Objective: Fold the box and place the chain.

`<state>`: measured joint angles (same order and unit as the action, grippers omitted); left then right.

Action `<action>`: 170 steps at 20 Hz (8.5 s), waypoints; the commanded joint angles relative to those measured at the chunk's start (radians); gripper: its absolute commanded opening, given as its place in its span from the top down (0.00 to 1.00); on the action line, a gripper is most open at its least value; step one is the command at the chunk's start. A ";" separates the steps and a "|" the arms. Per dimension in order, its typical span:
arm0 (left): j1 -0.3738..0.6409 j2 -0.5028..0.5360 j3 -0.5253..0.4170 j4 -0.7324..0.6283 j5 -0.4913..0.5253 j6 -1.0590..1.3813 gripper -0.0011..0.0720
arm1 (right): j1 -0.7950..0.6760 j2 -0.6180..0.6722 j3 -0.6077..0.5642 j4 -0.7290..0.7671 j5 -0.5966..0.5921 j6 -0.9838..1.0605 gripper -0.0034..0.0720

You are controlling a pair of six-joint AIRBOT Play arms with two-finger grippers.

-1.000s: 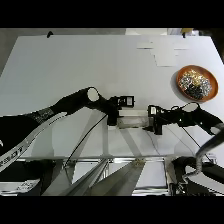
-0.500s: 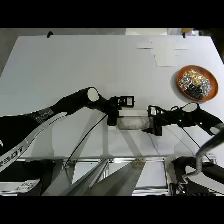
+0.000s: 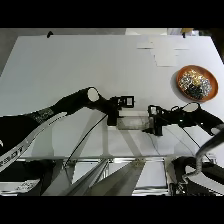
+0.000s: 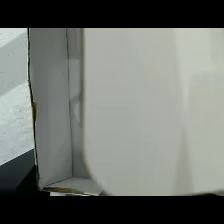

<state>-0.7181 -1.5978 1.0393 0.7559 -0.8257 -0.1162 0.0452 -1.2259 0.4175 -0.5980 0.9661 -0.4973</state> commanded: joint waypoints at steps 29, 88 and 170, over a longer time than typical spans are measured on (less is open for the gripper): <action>0.000 -0.001 0.000 0.000 0.002 0.000 0.97 | -0.016 -0.037 0.001 0.000 -0.020 -0.034 0.50; -0.206 0.133 0.000 0.472 0.471 -1.137 0.98 | -0.016 -0.037 0.001 0.000 -0.012 -0.034 0.51; -0.166 0.128 -0.102 0.264 0.105 -0.356 0.80 | -0.016 -0.037 0.001 0.000 -0.012 -0.034 0.51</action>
<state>-0.8795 -1.4620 0.9375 1.0481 -0.7326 -0.4713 0.0288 -1.2636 0.4187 -0.5983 0.9535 -0.5316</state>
